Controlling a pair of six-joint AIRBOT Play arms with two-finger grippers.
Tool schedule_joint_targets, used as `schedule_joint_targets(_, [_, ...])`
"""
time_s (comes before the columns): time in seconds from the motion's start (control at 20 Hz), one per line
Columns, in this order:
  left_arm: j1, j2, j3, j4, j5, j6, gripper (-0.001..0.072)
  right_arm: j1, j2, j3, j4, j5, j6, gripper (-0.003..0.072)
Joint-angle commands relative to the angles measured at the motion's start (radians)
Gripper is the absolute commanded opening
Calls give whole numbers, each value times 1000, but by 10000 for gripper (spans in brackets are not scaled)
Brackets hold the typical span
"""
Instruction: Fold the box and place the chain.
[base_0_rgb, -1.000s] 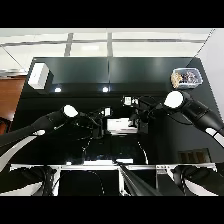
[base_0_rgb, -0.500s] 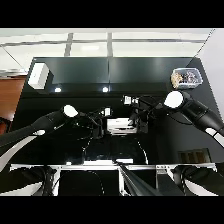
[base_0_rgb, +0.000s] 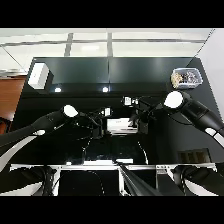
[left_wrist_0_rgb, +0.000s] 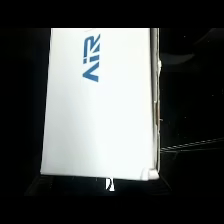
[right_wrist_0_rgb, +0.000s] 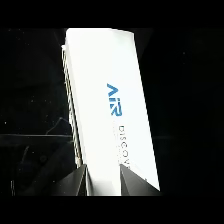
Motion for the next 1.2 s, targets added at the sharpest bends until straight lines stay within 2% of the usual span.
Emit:
schedule_joint_targets(0.0, [-1,0,0,0,0,-1,399,0,0,-8,0,4,0,230])
schedule_joint_targets(0.2, [-1,0,0,0,0,-1,399,0,0,-9,0,32,0,231])
schedule_joint_targets(0.3, [-1,0,0,0,0,-1,399,0,0,-18,0,28,0,282])
schedule_joint_targets(0.6, [-1,0,0,0,0,-1,399,0,1,-49,2,-4,0,282])
schedule_joint_targets(0.7, [-1,0,0,0,-2,-1,399,0,13,-28,3,44,74,279])
schedule_joint_targets(0.8, [-1,0,0,0,-1,-1,399,-1,35,19,0,174,200,270])
schedule_joint_targets(0.95, [-1,0,0,0,-1,-1,399,-65,66,49,-3,393,402,15])
schedule_joint_targets(1.0, [-1,0,0,0,-1,-1,399,-110,66,43,-7,447,455,17])
schedule_joint_targets(1.05, [-1,0,0,0,-1,-1,399,-155,66,23,11,450,497,17])
schedule_joint_targets(1.15, [-1,0,0,0,-4,-1,399,-240,65,-67,201,368,500,17])
